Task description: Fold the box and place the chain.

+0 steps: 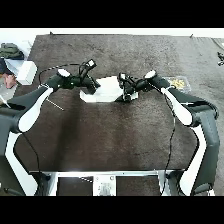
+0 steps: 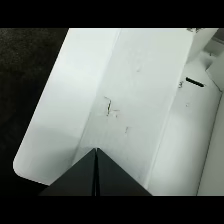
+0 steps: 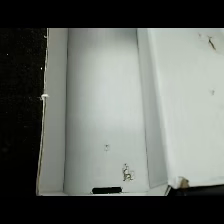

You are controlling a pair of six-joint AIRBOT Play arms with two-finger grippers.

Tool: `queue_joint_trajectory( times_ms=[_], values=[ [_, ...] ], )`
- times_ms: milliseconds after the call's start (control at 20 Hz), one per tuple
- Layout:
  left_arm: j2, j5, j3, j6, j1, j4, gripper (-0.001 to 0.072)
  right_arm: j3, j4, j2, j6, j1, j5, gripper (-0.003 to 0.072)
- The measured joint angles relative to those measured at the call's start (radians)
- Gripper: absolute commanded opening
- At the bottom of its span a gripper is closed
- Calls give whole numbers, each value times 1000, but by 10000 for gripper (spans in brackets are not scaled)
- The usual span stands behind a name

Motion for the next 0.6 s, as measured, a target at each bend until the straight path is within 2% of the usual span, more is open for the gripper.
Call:
queue_joint_trajectory(
  times_ms=[200, 400, 600],
  values=[
    [-1, -50, 63, 0, 2, 21, 8, 0, 0, 0, -3, 0, -1, 273],
    [3, -145, 157, -5, 5, 67, 4, 0, 0, 0, -3, 1, -1, 273],
    [52, -220, 201, -7, 44, 97, 4, 0, 0, 0, -2, 1, -1, 273]
  ],
)
